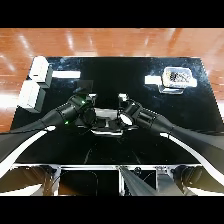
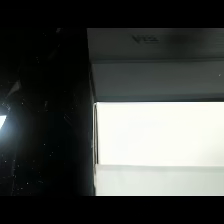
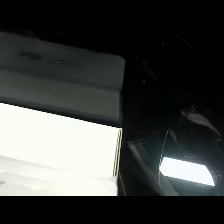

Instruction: Fold the box and place the chain.

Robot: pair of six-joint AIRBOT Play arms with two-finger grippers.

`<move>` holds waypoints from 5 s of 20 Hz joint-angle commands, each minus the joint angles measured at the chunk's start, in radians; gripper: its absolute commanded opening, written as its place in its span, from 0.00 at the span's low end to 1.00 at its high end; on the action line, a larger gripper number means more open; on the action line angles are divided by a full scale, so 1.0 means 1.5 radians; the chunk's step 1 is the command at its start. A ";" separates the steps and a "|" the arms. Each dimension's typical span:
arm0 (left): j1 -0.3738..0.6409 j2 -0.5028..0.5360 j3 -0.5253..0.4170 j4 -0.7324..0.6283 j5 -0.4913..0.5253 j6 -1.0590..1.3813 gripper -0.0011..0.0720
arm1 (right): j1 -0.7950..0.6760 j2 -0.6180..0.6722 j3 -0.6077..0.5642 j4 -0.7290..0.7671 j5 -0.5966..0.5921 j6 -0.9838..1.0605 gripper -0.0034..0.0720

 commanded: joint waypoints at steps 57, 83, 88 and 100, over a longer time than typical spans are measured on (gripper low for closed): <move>0.000 0.000 -0.001 0.000 0.008 0.000 0.05 | 0.010 0.041 0.034 -0.053 0.169 -0.157 0.87; 0.000 0.000 0.000 -0.003 0.012 0.000 0.05 | -0.690 -0.143 0.369 -0.101 0.033 -0.330 0.78; 0.000 0.000 0.000 -0.002 0.010 0.000 0.05 | -0.690 -0.267 0.480 -0.100 0.041 -0.338 0.78; 0.000 0.000 0.000 -0.002 0.006 0.000 0.05 | -0.702 -0.317 0.487 -0.111 0.018 -0.375 0.78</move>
